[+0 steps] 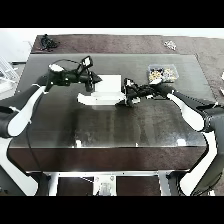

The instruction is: Fold the box and place the chain.

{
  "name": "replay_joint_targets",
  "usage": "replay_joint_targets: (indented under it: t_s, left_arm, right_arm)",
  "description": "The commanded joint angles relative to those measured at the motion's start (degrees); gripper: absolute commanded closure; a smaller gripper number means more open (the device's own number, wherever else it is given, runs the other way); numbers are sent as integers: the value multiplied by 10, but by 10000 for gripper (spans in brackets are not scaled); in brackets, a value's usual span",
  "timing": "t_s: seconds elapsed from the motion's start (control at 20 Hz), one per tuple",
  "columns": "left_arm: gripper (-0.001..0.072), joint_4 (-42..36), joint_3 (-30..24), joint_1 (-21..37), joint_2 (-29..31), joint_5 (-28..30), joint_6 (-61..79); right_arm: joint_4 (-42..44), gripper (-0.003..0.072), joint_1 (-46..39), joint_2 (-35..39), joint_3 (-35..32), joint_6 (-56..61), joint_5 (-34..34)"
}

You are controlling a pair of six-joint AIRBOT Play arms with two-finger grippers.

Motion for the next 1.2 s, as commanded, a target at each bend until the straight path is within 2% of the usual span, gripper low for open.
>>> replay_joint_targets:
  t_s: [0.0,0.05,0.1,0.2,0.3,0.4,0.65,1.15]
  left_arm:
    - [528,40,2,31,43,-67,-20]
    - [183,54,2,44,50,-90,-30]
    - [99,63,2,56,51,-102,-52]
    - [103,105,-2,69,50,-126,-70]
    - [101,171,-12,65,48,-129,-82]
    - [101,205,-29,54,45,-125,-85]
    - [101,216,-73,35,45,-87,-77]
    - [102,217,-86,18,27,-82,-63]
  right_arm:
    - [1,98,0,0,0,0,0]
    - [1,98,0,0,0,0,0]
    - [1,98,0,0,0,0,0]
    - [1,98,0,0,0,0,0]
    - [1,98,0,0,0,0,0]
    - [1,99,0,0,0,0,0]
    - [1,99,0,0,0,0,0]
    - [1,98,0,0,0,0,0]
